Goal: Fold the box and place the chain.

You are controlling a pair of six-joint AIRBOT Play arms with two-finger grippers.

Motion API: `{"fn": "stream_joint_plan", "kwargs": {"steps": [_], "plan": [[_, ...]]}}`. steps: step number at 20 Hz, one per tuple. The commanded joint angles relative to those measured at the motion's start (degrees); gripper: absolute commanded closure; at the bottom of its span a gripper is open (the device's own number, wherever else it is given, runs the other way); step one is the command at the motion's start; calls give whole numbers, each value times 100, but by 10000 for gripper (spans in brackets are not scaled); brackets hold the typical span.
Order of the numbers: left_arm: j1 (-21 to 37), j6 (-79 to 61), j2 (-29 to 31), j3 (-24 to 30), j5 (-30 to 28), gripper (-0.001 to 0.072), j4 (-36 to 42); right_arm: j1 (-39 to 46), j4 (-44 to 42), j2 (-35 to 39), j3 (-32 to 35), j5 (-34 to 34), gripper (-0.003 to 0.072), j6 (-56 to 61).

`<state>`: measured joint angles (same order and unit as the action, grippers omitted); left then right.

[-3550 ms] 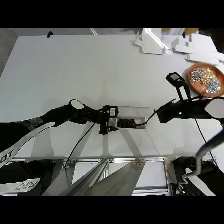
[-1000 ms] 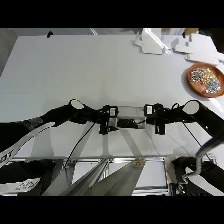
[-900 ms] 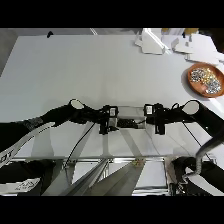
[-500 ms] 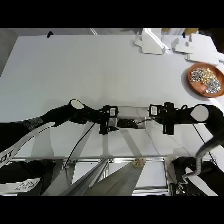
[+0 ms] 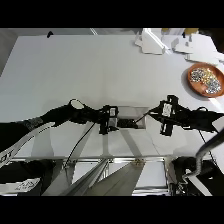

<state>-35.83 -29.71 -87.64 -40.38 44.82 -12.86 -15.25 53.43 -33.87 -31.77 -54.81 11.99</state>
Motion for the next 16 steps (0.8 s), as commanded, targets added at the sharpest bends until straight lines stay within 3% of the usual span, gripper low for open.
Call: {"fn": "stream_joint_plan", "kwargs": {"steps": [1, 5, 8, 12, 16], "plan": [[2, 0, 4, -4, 0, 574, 0, -461, -717, 37, -24, 522, 671, -50], [2, -2, 4, -4, 0, 574, 0, -660, -636, -485, -24, 487, 671, -44], [2, -2, 4, -4, 0, 574, 0, -660, -90, -970, -24, 428, 657, 28], [2, -2, 4, -4, -2, 575, 0, -605, 999, -1095, -184, 85, 442, 494], [2, -2, 4, -4, 0, 574, 0, 59, 691, -1270, -1113, -859, 442, 396]]}}
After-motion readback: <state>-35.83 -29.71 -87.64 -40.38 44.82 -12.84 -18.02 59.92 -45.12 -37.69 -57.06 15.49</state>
